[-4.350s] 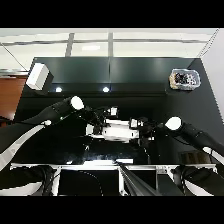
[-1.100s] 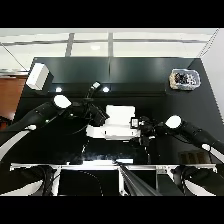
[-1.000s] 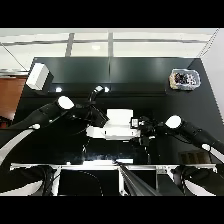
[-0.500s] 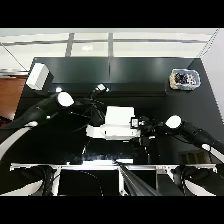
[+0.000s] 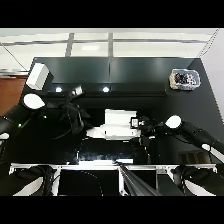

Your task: Fold the box and place the chain.

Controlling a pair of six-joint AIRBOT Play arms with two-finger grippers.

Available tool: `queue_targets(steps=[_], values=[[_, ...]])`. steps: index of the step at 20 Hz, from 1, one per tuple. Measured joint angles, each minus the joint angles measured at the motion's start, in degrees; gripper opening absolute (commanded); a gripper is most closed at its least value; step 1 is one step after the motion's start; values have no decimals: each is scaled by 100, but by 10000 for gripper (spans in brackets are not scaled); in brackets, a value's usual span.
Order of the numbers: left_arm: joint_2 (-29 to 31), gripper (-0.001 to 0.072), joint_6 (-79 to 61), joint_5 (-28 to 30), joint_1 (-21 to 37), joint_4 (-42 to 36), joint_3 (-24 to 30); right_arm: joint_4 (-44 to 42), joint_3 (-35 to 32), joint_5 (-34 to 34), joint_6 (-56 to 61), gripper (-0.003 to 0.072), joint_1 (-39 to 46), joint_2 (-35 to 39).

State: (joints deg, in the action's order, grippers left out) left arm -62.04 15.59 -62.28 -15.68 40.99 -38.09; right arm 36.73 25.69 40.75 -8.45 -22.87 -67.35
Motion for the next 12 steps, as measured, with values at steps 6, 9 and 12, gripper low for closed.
queue_targets(steps=[6, 9, 12], values=[[-44, 699, -1329, 1169, -946, 898, 267, 0, 0, 0, 0, 418, 0, 0], [-282, 679, -1506, 1580, -1193, 920, 293, -2, 0, 0, -2, 417, 0, 0], [-452, 568, -1591, 1718, -1351, 675, 304, 0, 0, 0, -2, 417, 0, 0]])
